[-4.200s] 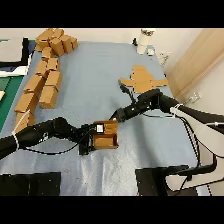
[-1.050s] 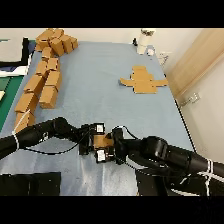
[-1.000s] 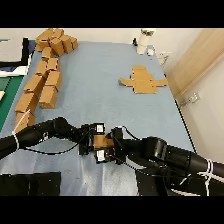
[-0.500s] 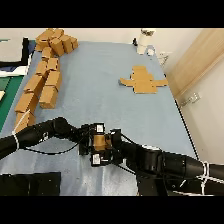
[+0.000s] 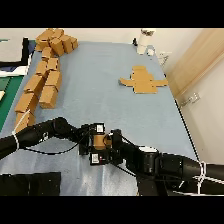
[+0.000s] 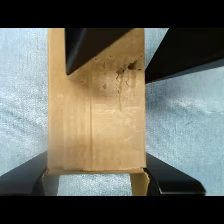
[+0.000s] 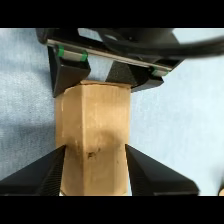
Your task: Fold the box.
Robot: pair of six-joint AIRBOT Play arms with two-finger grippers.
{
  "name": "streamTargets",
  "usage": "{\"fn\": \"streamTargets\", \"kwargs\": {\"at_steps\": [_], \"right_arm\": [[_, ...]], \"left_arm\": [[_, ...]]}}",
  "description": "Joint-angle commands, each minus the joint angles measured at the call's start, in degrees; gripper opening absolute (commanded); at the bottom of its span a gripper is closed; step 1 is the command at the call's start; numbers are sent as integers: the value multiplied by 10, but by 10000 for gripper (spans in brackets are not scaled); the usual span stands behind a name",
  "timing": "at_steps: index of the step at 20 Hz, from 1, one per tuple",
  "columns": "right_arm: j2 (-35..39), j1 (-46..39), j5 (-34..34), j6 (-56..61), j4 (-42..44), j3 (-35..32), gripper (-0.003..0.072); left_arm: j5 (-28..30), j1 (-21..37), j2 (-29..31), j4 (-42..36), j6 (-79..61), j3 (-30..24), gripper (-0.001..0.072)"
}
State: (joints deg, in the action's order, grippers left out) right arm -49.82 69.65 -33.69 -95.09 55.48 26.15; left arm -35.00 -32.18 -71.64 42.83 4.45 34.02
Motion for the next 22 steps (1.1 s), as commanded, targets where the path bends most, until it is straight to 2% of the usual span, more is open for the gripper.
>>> {"fn": "streamTargets", "kwargs": {"at_steps": [1, 3, 4, 5, 6, 13, 14, 15, 16, 22], "right_arm": [[-2, 12, -14, 15, -1, 0, 521], [-2, 19, -19, 17, -2, 0, 516], [-2, 19, -19, 18, -2, 0, 481], [-2, 19, -23, 18, -1, 0, 196], [-2, 19, -24, 18, -1, 0, 103], [2, 23, -24, 17, 5, 0, 112], [3, 23, -24, 17, 5, 0, 254], [4, 23, -24, 17, 5, 0, 438], [5, 23, -26, 17, 5, 0, 476], [21, 23, -23, 17, 4, 0, 474]], "left_arm": [[0, 0, 0, 0, 0, 0, 471], [0, 0, 0, 0, 0, 0, 471], [0, 0, 0, 0, 0, 0, 470], [0, 0, 0, 0, 0, 0, 471], [0, 0, 0, 0, 0, 0, 471], [0, 0, 0, 0, 0, 0, 471], [0, 0, 0, 0, 0, 0, 470], [0, 0, 0, 0, 0, 0, 471], [0, 0, 0, 0, 0, 0, 471], [0, 0, 0, 0, 0, 0, 471]]}}
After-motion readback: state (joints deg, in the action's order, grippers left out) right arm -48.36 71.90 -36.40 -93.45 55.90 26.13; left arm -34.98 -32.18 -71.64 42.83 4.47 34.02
